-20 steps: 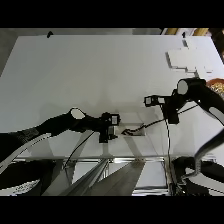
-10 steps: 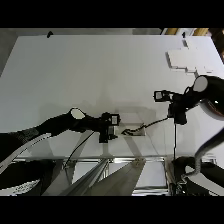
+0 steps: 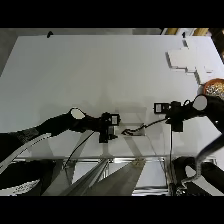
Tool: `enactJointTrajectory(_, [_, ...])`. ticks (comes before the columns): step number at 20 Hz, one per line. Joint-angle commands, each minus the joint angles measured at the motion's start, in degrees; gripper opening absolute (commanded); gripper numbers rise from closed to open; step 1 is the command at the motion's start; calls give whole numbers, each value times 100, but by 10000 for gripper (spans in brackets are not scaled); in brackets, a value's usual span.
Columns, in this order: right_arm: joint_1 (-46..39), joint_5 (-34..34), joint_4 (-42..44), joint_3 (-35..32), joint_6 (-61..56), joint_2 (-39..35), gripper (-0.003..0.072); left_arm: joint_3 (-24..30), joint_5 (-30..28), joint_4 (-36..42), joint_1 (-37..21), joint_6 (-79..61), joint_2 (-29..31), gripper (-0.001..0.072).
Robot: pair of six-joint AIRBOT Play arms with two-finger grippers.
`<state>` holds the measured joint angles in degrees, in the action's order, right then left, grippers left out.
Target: Fold the box and place the chain.
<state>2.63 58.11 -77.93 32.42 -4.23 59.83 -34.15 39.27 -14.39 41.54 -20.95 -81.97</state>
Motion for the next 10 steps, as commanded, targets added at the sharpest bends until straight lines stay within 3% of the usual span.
enactJointTrajectory(1, [-2, -649, 17, -114, 498, 308, 239, -2, 0, 0, 0, -2, 2, 170])
enactJointTrajectory(8, [-2, -767, 245, -114, 885, 396, 222, -2, 0, 0, 0, -2, 2, 170])
enactJointTrajectory(10, [-2, -592, 374, -114, 942, 411, 166, -2, 0, 0, 0, -2, 2, 170])
